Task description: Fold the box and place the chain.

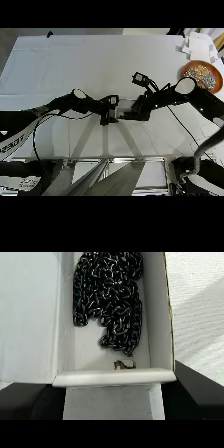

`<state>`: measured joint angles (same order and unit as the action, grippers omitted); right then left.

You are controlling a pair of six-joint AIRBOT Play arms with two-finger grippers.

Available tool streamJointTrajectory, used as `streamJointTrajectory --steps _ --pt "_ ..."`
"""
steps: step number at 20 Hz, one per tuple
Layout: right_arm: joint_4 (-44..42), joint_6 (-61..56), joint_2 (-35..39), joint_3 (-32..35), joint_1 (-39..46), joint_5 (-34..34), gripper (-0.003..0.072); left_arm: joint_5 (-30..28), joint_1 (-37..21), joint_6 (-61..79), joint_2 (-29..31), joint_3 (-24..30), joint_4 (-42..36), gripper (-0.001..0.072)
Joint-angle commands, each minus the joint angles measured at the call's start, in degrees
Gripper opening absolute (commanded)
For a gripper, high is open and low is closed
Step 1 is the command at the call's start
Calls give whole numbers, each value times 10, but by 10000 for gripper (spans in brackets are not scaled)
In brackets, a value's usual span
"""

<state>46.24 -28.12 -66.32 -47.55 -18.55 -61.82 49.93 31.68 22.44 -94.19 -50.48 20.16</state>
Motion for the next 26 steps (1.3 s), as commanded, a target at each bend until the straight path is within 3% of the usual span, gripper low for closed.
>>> streamJointTrajectory --steps 1,5,9,11,14,16,18,22,26 --pt "9 -6 45 -1 1 -9 269 0 0 0 0 0 0 286" --pt "59 -63 142 -2 69 -4 239 0 0 0 0 0 0 286" --pt "129 -271 158 -2 212 5 245 0 0 0 0 0 0 286" --pt "166 -375 138 -2 263 23 390 0 0 0 0 0 0 286" --pt "211 -429 82 -2 276 59 541 0 0 0 0 0 0 286" --pt "213 -434 37 -2 269 83 534 0 0 0 0 0 0 286" --pt "244 -438 -3 -2 254 106 457 0 0 0 0 0 0 286" --pt "336 -486 -63 -2 227 121 452 0 0 0 0 0 0 286" --pt "350 -486 -92 -2 198 135 451 0 0 0 0 0 0 286"
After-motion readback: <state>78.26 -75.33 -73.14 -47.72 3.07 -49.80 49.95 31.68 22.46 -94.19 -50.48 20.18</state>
